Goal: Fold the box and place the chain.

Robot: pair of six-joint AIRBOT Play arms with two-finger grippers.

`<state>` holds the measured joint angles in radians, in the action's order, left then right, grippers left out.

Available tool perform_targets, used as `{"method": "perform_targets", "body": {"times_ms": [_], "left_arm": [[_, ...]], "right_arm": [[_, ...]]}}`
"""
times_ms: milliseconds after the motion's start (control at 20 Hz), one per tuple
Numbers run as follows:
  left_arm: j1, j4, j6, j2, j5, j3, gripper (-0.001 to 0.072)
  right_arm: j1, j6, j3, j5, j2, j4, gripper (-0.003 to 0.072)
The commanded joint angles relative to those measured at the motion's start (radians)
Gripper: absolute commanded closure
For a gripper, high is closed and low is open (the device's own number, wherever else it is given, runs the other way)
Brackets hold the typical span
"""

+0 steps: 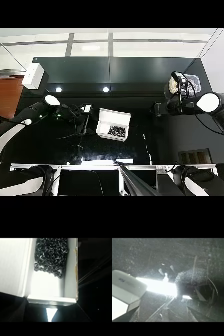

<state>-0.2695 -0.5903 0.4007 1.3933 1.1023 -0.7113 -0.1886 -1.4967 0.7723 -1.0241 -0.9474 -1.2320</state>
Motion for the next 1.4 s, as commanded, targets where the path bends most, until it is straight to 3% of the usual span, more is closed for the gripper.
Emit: {"method": "perform_targets", "body": {"times_ms": [0,1350], "left_arm": [[-0.001,0.001,0.009,0.001,0.009,0.000,-0.0002],[-0.080,-0.079,-0.046,0.001,-0.063,0.000,0.0000]], "right_arm": [[0.000,-0.003,0.001,0.000,-0.001,0.000,-0.0015],[0.000,-0.010,0.001,0.000,0.000,0.000,-0.0015]]}}
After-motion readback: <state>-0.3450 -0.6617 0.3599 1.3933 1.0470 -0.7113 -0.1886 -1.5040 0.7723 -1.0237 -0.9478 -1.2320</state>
